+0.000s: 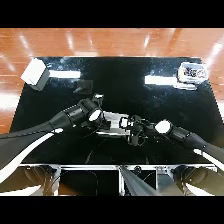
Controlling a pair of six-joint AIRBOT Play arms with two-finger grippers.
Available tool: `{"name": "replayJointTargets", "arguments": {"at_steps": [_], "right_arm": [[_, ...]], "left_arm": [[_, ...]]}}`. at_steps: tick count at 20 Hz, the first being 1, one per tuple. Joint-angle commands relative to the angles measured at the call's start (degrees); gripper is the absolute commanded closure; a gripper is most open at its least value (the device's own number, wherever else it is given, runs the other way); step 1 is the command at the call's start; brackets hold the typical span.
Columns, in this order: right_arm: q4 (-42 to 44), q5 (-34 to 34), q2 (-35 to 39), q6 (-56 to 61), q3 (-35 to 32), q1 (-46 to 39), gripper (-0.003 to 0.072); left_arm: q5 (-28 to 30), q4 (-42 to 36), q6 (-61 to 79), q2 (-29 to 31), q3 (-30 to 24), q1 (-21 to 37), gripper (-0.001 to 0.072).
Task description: Fold the box and place the chain.
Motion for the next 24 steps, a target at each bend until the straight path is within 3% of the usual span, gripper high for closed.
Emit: {"name": "replayJointTargets", "arguments": {"at_steps": [1, 2, 11, 18, 24], "right_arm": [[0.1, 0.1, 0.0, 0.0, 0.0, 0.0, 0.0041], [-0.1, 0.0, 0.0, 0.0, 0.0, 0.0, -0.0034], [-5.8, 0.7, 5.9, 0.5, 0.0, -1.4, -0.0034], [-16.7, 9.1, 13.6, 4.7, 0.0, -8.9, -0.0034], [-16.0, 9.0, 11.3, 0.6, -0.2, -10.4, -0.0034]], "left_arm": [[0.0, 0.0, 0.2, 0.0, 0.0, 0.0, 0.0689], [-0.2, 0.0, 0.2, 0.0, 0.0, 0.0, 0.0689], [-0.7, 0.6, -0.2, 0.0, 0.0, 1.9, 0.0688], [-1.6, 3.5, -4.3, 2.5, -0.5, 1.9, 0.0688], [1.4, 1.0, -7.9, 3.3, -4.0, 1.9, 0.0688]]}}
